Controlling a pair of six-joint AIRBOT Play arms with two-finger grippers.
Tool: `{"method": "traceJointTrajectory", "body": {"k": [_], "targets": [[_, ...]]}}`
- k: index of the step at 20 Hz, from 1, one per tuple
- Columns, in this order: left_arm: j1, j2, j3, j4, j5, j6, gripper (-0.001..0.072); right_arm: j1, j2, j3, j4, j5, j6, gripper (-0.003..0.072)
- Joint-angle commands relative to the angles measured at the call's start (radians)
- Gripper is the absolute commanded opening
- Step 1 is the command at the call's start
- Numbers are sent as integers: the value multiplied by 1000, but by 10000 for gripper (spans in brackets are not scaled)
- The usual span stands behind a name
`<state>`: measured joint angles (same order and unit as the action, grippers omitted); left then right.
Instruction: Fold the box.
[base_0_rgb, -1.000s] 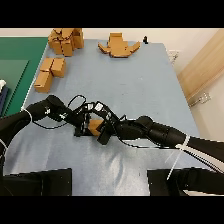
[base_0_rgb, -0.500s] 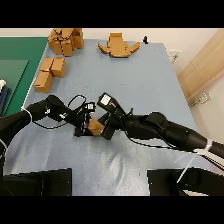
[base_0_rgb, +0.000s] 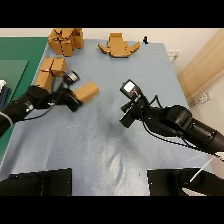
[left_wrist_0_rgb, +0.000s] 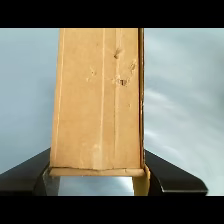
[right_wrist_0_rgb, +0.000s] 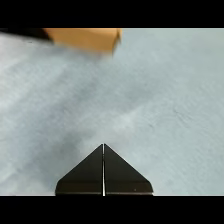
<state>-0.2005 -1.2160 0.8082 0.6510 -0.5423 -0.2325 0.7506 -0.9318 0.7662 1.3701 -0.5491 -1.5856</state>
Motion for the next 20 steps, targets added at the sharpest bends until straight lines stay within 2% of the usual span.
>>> {"method": "traceJointTrajectory", "body": {"k": [1, 4, 7, 11, 17, 20], "targets": [[127, 29, 1, 143, 214, -338, 29, -36, 21, -24, -54, -16, 43, 6], [197, -56, 2, 234, 234, -478, 29, -35, 21, -28, -53, -16, 44, 6], [192, -156, 2, 266, 321, -475, 29, -35, 17, -31, -48, -17, 61, 6], [192, -256, 39, 266, 367, -570, 29, -35, 17, -32, -45, -18, 83, 6], [188, -347, 177, 266, 344, -652, 29, -35, 16, -32, -11, -20, 87, 6], [188, -383, 240, 266, 290, -655, 30, -35, 16, -32, -2, -21, 87, 6]]}}
